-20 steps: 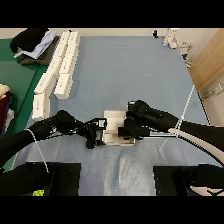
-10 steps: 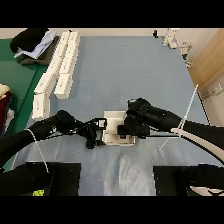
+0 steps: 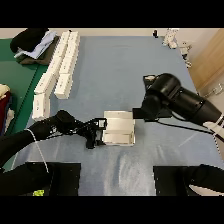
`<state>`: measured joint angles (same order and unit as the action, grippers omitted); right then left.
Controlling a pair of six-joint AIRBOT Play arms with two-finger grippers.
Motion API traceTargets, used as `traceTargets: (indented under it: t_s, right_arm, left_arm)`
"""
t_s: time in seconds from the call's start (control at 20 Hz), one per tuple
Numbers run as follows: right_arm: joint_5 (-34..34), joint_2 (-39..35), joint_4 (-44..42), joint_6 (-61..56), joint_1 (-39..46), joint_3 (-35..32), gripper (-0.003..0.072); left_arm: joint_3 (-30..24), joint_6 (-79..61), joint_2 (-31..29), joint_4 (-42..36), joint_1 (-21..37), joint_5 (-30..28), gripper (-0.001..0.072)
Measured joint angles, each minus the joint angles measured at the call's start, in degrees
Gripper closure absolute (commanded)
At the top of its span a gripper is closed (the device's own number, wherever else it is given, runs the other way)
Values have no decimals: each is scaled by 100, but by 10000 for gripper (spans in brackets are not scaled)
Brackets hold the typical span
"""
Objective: Fold the box.
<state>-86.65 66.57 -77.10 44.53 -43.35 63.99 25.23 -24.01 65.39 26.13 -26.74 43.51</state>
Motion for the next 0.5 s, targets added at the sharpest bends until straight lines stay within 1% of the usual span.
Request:
traceTargets:
  t_s: [0.1,0.2,0.3,0.35,0.45,0.5]
  right_arm:
    - [133,28,-68,470,664,-96,682]
    - [540,190,-564,1121,1471,-175,682]
    - [997,472,-1606,2020,2319,-219,682]
    - [1202,658,-2317,2588,2732,-225,682]
    - [1384,1075,-3792,3696,3353,-199,682]
    - [1381,1292,-4391,4159,3558,-149,682]
  left_arm:
    - [0,0,0,0,0,0,296]
    - [0,0,0,0,0,0,296]
    - [0,0,0,0,0,0,296]
    - [0,0,0,0,0,0,296]
    - [0,0,0,0,0,0,296]
    - [0,0,0,0,0,0,296]
